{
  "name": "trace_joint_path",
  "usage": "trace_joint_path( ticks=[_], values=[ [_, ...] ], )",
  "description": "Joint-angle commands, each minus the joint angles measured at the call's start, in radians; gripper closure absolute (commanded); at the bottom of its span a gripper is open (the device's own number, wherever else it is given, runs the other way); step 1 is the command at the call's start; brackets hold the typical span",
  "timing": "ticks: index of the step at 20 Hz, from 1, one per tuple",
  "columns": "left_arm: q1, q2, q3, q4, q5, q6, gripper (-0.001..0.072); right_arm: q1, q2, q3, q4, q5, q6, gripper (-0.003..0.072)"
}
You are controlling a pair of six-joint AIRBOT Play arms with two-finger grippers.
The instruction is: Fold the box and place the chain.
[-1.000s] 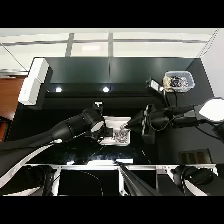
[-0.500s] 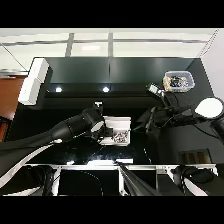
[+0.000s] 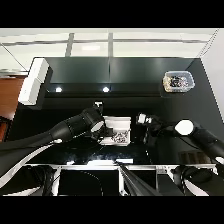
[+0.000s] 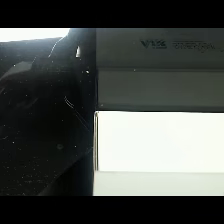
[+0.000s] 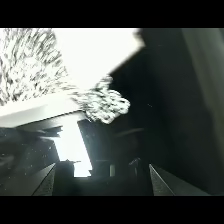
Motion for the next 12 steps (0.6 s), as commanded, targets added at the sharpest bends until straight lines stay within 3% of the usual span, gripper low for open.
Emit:
trace_joint_path(
  ticks=[1,4,9,11,12],
  values=[
    [0.0,0.0,0.0,0.001,0.0,0.0,0.0678,0.053,-0.098,-0.026,0.153,-0.104,-0.319,-0.0034],
    [0.0,0.0,0.0,0.0,0.0,0.0,0.0678,0.053,-0.14,-0.012,0.262,-0.108,-0.463,-0.0034],
    [0.0,0.0,0.0,0.0,0.0,0.0,0.0678,0.052,-0.187,0.022,0.296,-0.109,-0.464,-0.0034],
    [0.0,0.0,0.0,0.0,0.0,0.0,0.0678,0.052,-0.194,0.023,0.296,-0.108,-0.46,0.0182],
    [0.0,0.0,0.0,0.0,0.0,0.0,0.0678,0.052,-0.194,0.023,0.298,-0.108,-0.459,0.0194]
  ],
)
